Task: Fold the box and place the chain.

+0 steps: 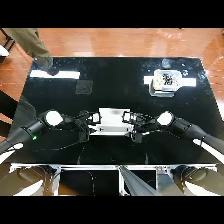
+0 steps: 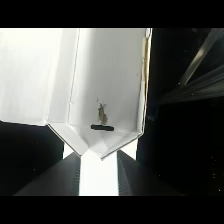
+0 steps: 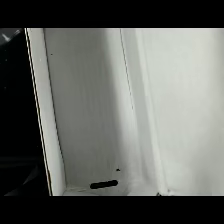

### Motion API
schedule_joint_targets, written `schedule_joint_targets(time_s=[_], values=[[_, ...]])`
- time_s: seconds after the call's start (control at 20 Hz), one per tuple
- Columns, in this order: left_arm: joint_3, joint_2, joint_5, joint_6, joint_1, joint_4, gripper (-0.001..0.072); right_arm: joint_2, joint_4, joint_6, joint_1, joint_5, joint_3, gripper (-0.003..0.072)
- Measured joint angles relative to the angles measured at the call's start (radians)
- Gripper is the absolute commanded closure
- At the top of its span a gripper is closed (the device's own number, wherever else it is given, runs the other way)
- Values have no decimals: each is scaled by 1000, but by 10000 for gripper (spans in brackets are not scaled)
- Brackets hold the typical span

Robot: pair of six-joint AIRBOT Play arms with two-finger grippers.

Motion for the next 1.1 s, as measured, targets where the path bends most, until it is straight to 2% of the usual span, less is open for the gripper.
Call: schedule_joint_targets(time_s=[0.5, 0.6, 0.7, 1.1], values=[[2, -10, 61, 10, -49, -21, 420, 0, 0, 0, 0, 0, 0, 391], [2, -14, 66, 10, -53, -48, 420, 0, 0, 0, 0, 0, 0, 391], [2, -24, 70, 10, -56, -87, 469, 0, 0, 0, 0, 0, 0, 391], [2, -55, 82, 30, -67, -173, 469, 0, 0, -1, 0, 1, 0, 391]])
